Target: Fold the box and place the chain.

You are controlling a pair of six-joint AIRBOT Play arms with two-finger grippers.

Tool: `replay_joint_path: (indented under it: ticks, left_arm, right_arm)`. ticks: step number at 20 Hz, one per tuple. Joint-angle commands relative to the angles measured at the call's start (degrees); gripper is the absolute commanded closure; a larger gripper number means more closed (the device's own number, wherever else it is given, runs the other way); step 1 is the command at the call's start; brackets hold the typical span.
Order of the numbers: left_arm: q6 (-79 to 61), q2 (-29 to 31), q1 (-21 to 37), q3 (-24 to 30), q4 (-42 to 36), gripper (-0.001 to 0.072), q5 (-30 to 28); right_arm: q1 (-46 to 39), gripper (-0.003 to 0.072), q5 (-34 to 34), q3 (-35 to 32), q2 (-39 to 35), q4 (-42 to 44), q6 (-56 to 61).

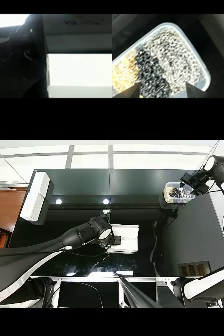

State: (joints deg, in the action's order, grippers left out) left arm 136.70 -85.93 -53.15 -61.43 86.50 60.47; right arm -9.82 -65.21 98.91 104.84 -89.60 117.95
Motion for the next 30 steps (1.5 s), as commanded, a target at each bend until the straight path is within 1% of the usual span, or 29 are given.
replay_joint_path:
  ticks: [1, 5, 8, 9, 10, 12, 16, 17, 19, 21, 23, 24, 25, 30]
  left_arm:
    - [-0.02, 0.0, 0.07, -0.02, 0.04, 0.0682, 0.04]
    - [0.0, 0.0, 0.07, -0.02, 0.02, 0.0682, 0.0]
    - [0.0, 0.0, 0.04, -0.02, 0.02, 0.0682, 0.02]
    - [0.0, 0.0, 0.04, -0.02, 0.02, 0.0682, 0.02]
    - [0.0, 0.0, 0.07, -0.02, 0.04, 0.0682, 0.02]
    - [0.0, 0.0, 0.07, -0.02, 0.0, 0.0682, 0.0]
    - [0.0, 0.0, 0.07, -0.02, 0.0, 0.0682, 0.02]
    - [0.0, 0.0, 0.07, -0.02, 0.0, 0.0682, 0.02]
    - [0.0, 0.0, 0.07, -0.02, 0.0, 0.0682, 0.02]
    - [0.0, 0.0, 0.07, -0.02, -0.02, 0.0682, 0.04]
    - [0.0, 0.0, 0.07, -0.02, 0.0, 0.0682, 0.02]
    - [0.0, 0.0, 0.07, -0.02, 0.0, 0.0682, 0.02]
    - [0.0, 0.0, 0.07, -0.02, 0.0, 0.0682, 0.02]
    - [0.02, 0.0, 0.15, -0.02, -0.02, 0.0682, 0.02]
  right_arm:
    - [-0.31, 0.0045, -0.24, 1.11, 2.36, -2.38, 1.2]
    - [-0.42, 0.0045, -0.09, 1.11, 3.37, -6.6, 3.13]
    - [-0.76, 0.0045, 1.99, 1.11, 4.33, -6.23, 3.13]
    - [-0.76, 0.0126, 2.95, 1.11, 4.63, -5.27, 3.06]
    - [-0.76, 0.0192, 4.22, 1.11, 4.98, -3.21, 2.4]
    - [-0.76, 0.0192, 4.57, 1.11, 5.81, -1.46, 2.14]
    - [-0.76, 0.0192, 3.82, 1.11, 6.4, -2.56, -0.2]
    - [-0.76, 0.0258, 3.72, 1.11, 6.45, -2.54, -1.03]
    - [-0.79, 0.0623, 3.54, 1.46, 6.19, -0.17, -4.0]
    - [-0.76, 0.0631, 2.12, 3.17, 5.16, 0.02, -5.86]
    - [-0.76, 0.0632, 1.97, 3.54, 2.36, 0.0, -9.62]
    - [-0.79, 0.069, 1.57, 3.54, 0.63, 0.02, -11.69]
    - [-0.76, 0.0677, 0.96, 3.54, -1.4, 0.04, -13.84]
    - [-0.46, 0.0678, -3.37, 3.54, -11.52, 2.08, -23.54]
